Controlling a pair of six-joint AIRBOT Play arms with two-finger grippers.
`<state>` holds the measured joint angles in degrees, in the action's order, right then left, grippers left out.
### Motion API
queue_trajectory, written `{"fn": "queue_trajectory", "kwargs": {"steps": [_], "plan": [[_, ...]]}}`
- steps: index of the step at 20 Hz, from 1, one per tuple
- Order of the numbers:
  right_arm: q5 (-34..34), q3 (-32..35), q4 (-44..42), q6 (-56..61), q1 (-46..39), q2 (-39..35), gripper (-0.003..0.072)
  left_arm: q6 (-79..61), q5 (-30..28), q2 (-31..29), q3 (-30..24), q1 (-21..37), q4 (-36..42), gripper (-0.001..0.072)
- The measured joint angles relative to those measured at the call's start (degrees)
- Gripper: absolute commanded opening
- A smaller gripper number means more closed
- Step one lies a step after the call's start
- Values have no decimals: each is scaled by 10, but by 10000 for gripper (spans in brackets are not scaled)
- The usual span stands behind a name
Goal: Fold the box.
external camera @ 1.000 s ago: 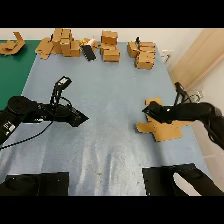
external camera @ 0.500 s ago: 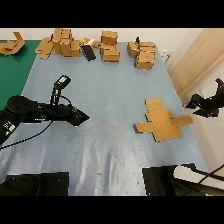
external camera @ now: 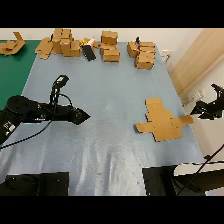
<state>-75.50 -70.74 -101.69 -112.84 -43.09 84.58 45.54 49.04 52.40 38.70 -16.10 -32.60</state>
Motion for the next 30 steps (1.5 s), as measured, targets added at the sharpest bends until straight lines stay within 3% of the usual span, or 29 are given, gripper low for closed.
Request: {"fn": "queue_trajectory", "kwargs": {"steps": [8, 9, 10, 12, 13, 19, 22, 30], "plan": [[-20, -7, -6, -63, -2, 46, 501, 153, 19, 0, 0, 0, 1, 417], [-25, -7, -20, -70, -2, 49, 415, 173, 25, 0, 0, 0, 1, 417], [-33, -7, -42, -81, -2, 52, 269, 193, 31, 0, 0, 0, 1, 417], [-58, -7, -98, -102, -1, 54, 134, 227, 43, 0, 0, 0, 1, 417], [-71, -7, -119, -109, 2, 55, 4, 239, 46, 0, 0, 0, 1, 417], [-142, 2, -183, -94, 45, 52, 0, 267, 56, 0, 0, 10, -7, 417], [-144, 49, -223, -64, 86, 23, 0, 271, 63, 1, 0, 48, -35, 417], [15, 306, -306, 16, 314, -177, 0, 219, 170, 43, 0, 229, -62, 417]]}}
